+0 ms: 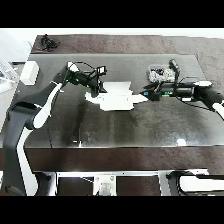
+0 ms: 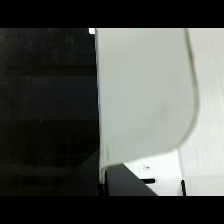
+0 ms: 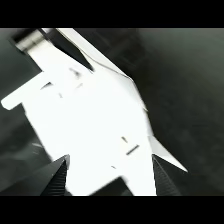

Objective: Fold the box and place the chain.

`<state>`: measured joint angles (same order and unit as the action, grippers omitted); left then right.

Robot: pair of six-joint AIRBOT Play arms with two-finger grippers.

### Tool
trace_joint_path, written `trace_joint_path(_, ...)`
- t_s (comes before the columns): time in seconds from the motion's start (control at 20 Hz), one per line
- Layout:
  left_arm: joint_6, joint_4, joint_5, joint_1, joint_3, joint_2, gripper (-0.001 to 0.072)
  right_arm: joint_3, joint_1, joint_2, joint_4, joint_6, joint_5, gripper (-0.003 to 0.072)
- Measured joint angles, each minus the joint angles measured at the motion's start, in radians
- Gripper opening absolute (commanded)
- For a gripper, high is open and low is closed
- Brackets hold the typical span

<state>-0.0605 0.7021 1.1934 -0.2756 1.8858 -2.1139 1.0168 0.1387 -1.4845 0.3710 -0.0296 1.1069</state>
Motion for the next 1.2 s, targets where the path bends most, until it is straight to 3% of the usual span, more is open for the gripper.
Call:
trace_joint_path(0.25, 0.0, -0.001, -0.003, 0.0, 0.0, 0.0, 0.002, -0.032, -0.109, 0.0, 0.101, 0.235, -0.122, 0.0615)
trace_joint_path(0.65, 0.0, -0.002, -0.005, 0.0, 0.0, 0.0, 0.002, -0.04, -0.274, -0.001, 0.336, 0.321, -0.212, 0.0616)
trace_joint_path(1.2, 0.0, -0.003, -0.008, 0.0, 0.0, 0.0, 0.002, -0.04, -0.311, -0.038, 0.35, 0.33, -0.313, 0.0616)
